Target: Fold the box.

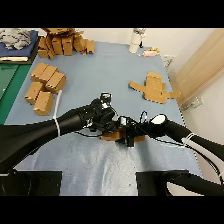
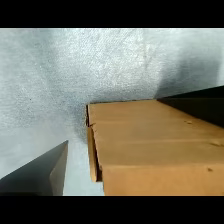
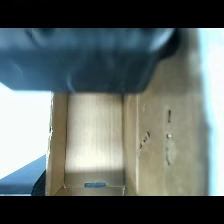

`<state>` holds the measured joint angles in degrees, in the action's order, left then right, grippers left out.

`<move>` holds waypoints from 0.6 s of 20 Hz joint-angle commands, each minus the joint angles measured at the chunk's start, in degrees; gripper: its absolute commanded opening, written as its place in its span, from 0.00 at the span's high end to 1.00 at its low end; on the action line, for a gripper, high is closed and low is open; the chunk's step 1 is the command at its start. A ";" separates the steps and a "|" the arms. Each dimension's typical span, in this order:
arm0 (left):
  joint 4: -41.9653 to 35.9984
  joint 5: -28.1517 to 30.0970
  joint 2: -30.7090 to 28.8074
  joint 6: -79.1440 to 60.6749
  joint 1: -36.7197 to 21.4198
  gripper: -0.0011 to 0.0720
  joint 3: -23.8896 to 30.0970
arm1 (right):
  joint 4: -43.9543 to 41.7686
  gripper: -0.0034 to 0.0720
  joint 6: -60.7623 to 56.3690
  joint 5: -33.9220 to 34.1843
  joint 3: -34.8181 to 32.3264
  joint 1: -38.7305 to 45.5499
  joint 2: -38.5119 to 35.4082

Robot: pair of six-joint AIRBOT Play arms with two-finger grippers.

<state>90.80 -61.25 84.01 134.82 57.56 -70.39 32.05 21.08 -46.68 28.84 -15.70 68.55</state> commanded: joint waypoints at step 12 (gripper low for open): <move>11.13 -20.11 -10.51 -9.86 -0.74 0.97 7.02 | 0.74 0.16 -0.04 0.02 0.00 0.00 0.00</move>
<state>96.95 -78.46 75.11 127.02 57.14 -67.02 32.84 21.06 -46.63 28.84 -15.70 68.55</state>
